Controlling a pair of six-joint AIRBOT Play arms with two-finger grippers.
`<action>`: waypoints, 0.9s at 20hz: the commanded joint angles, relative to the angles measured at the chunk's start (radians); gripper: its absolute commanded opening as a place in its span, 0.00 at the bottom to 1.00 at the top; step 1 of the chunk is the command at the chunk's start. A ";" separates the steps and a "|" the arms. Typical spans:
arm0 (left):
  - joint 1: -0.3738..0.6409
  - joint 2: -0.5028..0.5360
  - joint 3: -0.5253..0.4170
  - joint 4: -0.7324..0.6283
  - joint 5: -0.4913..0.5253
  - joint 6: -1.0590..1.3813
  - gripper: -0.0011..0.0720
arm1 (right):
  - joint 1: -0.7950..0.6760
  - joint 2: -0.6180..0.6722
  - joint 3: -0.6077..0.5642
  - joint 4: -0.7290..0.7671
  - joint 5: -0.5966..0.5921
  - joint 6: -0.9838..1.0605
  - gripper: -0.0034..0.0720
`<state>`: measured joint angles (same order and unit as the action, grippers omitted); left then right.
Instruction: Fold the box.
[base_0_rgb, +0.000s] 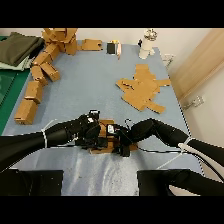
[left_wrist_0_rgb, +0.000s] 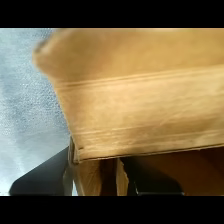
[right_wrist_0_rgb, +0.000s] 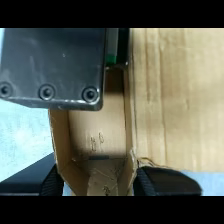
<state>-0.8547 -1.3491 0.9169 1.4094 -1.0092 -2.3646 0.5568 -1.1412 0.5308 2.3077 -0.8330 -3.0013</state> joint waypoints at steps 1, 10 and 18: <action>0.001 0.000 0.003 0.010 -0.016 -0.003 0.56 | 0.000 0.000 0.001 -0.001 0.001 0.000 0.67; 0.000 0.000 0.003 0.036 -0.020 -0.008 0.03 | 0.000 0.000 0.001 0.000 0.001 0.000 0.67; 0.000 0.001 0.003 0.035 -0.021 -0.010 0.49 | 0.000 0.000 0.001 0.000 0.002 0.000 0.67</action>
